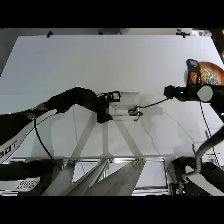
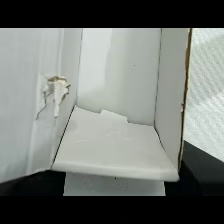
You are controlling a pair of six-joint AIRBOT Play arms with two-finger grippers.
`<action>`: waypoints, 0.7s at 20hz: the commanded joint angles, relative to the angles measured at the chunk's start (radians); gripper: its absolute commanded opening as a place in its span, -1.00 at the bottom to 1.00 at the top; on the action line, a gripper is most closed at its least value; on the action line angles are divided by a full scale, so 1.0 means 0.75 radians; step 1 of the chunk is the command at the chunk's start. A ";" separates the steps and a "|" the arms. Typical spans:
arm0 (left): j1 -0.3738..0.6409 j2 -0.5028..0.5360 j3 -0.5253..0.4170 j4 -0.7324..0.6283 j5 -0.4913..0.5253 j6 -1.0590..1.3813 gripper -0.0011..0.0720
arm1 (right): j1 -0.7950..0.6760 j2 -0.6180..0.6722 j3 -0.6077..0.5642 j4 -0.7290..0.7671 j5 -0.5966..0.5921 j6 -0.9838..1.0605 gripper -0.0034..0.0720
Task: Fold the box and place the chain.
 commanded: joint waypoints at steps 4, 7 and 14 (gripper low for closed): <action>0.001 -0.001 0.001 0.001 0.000 0.000 -0.02 | -0.165 -0.199 0.001 -0.335 -0.233 0.500 0.00; 0.000 -0.001 0.001 0.001 0.000 0.000 -0.02 | -0.165 -0.263 0.001 -0.519 -0.341 0.787 -0.01; 0.000 -0.001 0.001 0.000 0.000 0.000 -0.02 | -0.166 -0.306 0.001 -1.034 -0.259 1.195 -0.02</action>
